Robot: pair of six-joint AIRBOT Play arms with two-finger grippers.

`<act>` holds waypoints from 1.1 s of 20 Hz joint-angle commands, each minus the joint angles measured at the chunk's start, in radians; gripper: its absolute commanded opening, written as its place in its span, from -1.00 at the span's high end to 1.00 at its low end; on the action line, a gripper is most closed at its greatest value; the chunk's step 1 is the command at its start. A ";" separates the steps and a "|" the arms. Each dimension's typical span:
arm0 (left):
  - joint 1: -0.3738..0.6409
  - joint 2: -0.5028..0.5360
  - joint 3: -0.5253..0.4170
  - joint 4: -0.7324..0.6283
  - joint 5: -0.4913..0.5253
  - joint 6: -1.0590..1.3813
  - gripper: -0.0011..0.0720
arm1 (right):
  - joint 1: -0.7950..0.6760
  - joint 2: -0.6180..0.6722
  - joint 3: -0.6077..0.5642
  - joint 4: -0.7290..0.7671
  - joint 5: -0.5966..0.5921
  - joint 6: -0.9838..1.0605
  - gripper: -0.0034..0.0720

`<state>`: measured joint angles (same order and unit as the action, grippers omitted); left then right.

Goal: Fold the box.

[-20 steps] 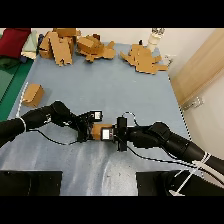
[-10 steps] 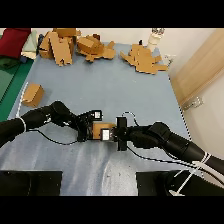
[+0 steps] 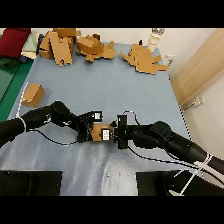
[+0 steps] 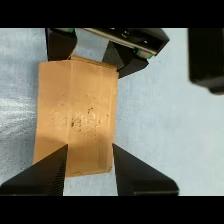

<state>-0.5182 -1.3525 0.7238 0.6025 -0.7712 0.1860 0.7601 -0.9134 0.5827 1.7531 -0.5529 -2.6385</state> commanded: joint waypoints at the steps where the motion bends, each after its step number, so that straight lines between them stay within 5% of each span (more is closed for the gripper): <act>1: 0.000 0.001 0.000 0.000 0.002 -0.001 0.10 | 0.003 0.006 0.010 0.048 0.000 0.001 -0.25; 5: 0.000 0.001 0.000 0.000 0.002 -0.001 0.10 | 0.003 -0.006 0.010 0.175 -0.008 0.001 -0.25; 22: 0.000 0.001 0.000 -0.001 0.002 -0.001 0.10 | 0.050 -0.040 0.016 0.081 -0.002 0.000 -0.49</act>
<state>-0.5182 -1.3525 0.7238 0.6018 -0.7692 0.1848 0.7975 -0.9455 0.5980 1.8599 -0.5583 -2.6385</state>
